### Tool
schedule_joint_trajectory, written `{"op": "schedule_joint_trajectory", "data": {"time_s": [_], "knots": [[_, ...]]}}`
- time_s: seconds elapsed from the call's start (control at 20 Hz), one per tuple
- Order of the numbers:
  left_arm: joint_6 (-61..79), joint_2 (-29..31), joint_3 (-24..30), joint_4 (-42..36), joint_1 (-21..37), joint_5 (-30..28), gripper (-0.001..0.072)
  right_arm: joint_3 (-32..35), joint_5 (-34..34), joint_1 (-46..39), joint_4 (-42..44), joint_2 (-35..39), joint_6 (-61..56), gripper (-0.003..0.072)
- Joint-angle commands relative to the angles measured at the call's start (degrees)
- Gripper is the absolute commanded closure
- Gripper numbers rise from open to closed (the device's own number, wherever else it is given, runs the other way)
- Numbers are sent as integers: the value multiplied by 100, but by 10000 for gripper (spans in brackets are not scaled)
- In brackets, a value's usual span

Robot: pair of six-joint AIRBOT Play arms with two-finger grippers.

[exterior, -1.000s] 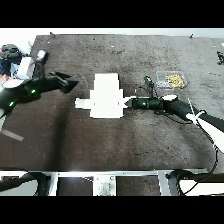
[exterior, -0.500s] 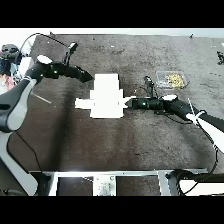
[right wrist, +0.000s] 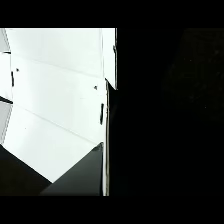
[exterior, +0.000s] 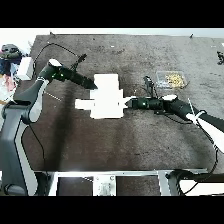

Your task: Fold the box and place the chain.

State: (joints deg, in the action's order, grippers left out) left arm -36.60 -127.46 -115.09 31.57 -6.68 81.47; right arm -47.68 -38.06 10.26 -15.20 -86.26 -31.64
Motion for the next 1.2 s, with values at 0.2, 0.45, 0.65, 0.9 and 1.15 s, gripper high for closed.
{"op": "schedule_joint_trajectory", "data": {"time_s": [0.2,0.45,0.65,0.9,1.15], "knots": [[-85,-177,-4,-363,-55,769,141,-4,-4,4,4,4,-4,678],[125,-293,-2,-173,-203,761,186,-4,-7,4,0,4,-4,678],[326,-291,-2,-219,-203,787,610,-4,-4,4,0,4,-2,678],[743,-291,-2,-223,-203,887,698,-4,-13,0,2,7,-4,380],[1937,-286,-2,-437,-203,1034,699,-7,-103,-393,2,304,15,339]]}}
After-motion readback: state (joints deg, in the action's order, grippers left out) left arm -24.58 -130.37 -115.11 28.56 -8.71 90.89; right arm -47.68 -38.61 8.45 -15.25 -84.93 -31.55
